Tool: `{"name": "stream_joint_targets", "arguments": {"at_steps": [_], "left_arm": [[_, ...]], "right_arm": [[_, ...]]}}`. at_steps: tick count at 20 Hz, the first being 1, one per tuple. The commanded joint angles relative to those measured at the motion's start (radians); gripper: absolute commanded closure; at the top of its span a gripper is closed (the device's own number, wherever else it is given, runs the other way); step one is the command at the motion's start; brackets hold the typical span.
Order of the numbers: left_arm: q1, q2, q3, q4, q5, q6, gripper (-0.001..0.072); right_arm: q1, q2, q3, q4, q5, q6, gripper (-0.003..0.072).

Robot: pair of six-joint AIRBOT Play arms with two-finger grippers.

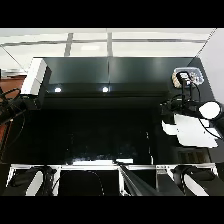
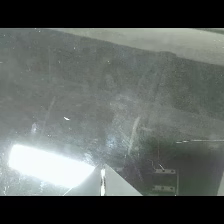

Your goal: Fold the box and place the chain.

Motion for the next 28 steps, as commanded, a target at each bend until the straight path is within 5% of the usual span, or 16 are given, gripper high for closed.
{"name": "stream_joint_targets", "arguments": {"at_steps": [1, 13, 18, 21, 22, 23, 24, 25, 26, 28], "left_arm": [[0.000, 0.001, 0.000, 0.000, 0.000, 0.000, 0.0684], [0.000, 0.001, 0.000, 0.000, 0.000, 0.000, 0.0684], [0.000, 0.001, 0.000, -0.016, 0.002, -0.001, 0.0684], [0.000, 0.000, 0.000, -0.016, 0.026, -0.002, 0.0684], [-0.001, -0.005, -0.001, -0.049, 0.056, -0.002, 0.0684], [-0.001, -0.017, 0.000, -0.115, 0.066, 0.001, 0.0669], [-0.007, -0.036, 0.000, -0.151, 0.072, 0.003, 0.0469], [-0.023, -0.061, 0.000, -0.155, 0.073, 0.003, 0.0074], [-0.044, -0.091, 0.000, -0.152, 0.060, 0.003, -0.0006], [-0.087, -0.142, 0.000, -0.133, 0.007, 0.004, -0.0006]], "right_arm": [[0.001, 0.000, 0.000, 0.000, 0.000, 0.000, 0.0669], [0.003, -0.001, 0.000, 0.024, -0.033, -0.002, 0.0670], [0.002, 0.000, 0.000, 0.268, -0.197, 0.000, 0.0669], [0.003, -0.001, 0.000, 0.327, -0.198, 0.000, 0.0667], [0.002, -0.001, 0.000, 0.320, -0.200, 0.000, 0.0528], [0.002, -0.001, 0.000, 0.308, -0.198, 0.000, -0.0032], [0.002, -0.001, 0.000, 0.292, -0.195, -0.004, -0.0034], [-0.003, -0.001, 0.000, 0.265, -0.186, -0.004, -0.0034], [-0.022, -0.001, 0.002, 0.241, -0.179, 0.000, -0.0034], [-0.138, -0.001, 0.037, 0.126, -0.128, 0.097, -0.0034]]}}
